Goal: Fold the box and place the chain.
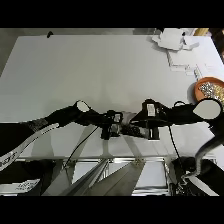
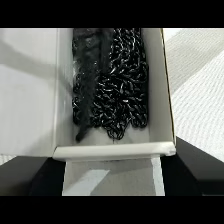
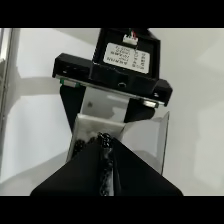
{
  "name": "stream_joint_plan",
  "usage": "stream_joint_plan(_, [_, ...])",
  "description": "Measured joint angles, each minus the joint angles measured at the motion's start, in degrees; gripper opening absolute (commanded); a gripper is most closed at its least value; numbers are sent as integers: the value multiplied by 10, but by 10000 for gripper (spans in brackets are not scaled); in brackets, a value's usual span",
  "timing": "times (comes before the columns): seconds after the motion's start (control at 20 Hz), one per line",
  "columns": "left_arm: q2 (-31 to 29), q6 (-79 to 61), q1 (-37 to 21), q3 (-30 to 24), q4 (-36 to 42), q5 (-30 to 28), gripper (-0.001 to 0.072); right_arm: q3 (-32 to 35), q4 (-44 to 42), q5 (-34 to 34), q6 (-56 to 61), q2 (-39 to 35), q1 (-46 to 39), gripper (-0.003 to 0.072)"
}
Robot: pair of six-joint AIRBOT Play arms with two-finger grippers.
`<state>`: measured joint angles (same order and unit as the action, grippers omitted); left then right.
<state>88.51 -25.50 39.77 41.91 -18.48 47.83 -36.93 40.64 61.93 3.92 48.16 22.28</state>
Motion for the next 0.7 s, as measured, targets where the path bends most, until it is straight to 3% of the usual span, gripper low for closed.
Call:
stream_joint_plan(0.15, [0,0,0,0,0,0,333,-24,31,7,34,25,7,249])
stream_joint_plan(0.25, [0,0,0,0,0,0,333,-64,66,34,86,45,9,109])
stream_joint_plan(0.3, [0,0,0,0,0,0,333,-86,83,46,118,56,10,77])
stream_joint_plan(0.5, [0,0,0,0,0,0,333,-158,156,66,225,103,11,54])
stream_joint_plan(0.55, [0,0,0,0,0,0,333,-166,165,61,242,113,11,18])
stream_joint_plan(0.7, [0,0,0,0,0,0,333,-180,184,44,282,143,11,18])
